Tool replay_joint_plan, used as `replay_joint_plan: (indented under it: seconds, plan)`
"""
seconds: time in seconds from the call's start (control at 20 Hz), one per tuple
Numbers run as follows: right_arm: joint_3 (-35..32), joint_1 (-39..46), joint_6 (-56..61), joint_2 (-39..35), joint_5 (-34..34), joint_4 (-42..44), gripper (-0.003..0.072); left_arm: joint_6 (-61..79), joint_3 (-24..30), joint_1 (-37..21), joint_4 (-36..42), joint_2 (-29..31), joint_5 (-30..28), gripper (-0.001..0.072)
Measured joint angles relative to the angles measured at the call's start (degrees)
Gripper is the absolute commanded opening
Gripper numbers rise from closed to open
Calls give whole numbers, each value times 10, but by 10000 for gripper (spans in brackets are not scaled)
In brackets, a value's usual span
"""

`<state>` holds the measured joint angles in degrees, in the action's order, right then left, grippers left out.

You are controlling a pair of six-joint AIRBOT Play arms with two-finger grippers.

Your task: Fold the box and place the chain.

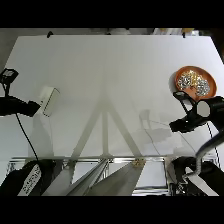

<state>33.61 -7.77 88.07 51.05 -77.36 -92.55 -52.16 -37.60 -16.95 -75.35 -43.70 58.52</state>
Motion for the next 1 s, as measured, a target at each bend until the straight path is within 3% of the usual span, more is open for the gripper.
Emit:
replay_joint_plan:
  seconds: [0.3,1.0]
  plan:
    - [0,0,0,0,0,0,18,-65,0,13,-1,64,17,691]
    - [0,0,0,0,0,0,18,-109,0,17,-1,70,12,691]
